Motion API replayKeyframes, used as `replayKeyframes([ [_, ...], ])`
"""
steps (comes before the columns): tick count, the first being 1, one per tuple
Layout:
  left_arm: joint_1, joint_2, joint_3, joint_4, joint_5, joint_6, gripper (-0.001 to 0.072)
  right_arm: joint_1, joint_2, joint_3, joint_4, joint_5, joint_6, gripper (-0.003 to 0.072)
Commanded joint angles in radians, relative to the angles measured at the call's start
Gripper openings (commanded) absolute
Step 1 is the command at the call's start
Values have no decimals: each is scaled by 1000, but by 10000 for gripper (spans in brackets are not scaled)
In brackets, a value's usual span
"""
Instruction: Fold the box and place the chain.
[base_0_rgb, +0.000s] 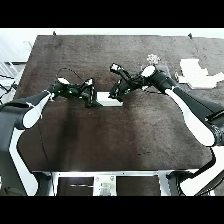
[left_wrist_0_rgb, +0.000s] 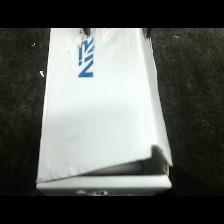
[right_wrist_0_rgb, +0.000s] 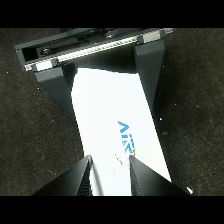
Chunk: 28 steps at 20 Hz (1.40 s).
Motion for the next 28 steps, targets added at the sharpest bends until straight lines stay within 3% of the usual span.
replayKeyframes([
  [1, 0, 1, 0, 0, 0, -1, 354, 1, 0, -33, -5, -16, -18, 280],
  [4, 0, 1, 0, 0, -1, -1, 355, -1, 11, -36, 15, -74, -19, 272],
  [9, 0, 1, 0, 0, -3, -1, 355, -1, 77, -24, 17, -71, -25, 273],
  [21, 0, 1, 0, 0, -7, -1, 355, 5, 74, -114, 26, -157, -24, 255],
  [28, 0, 1, 0, 0, -8, -1, 355, 26, 74, -161, 41, -97, -24, 238],
])
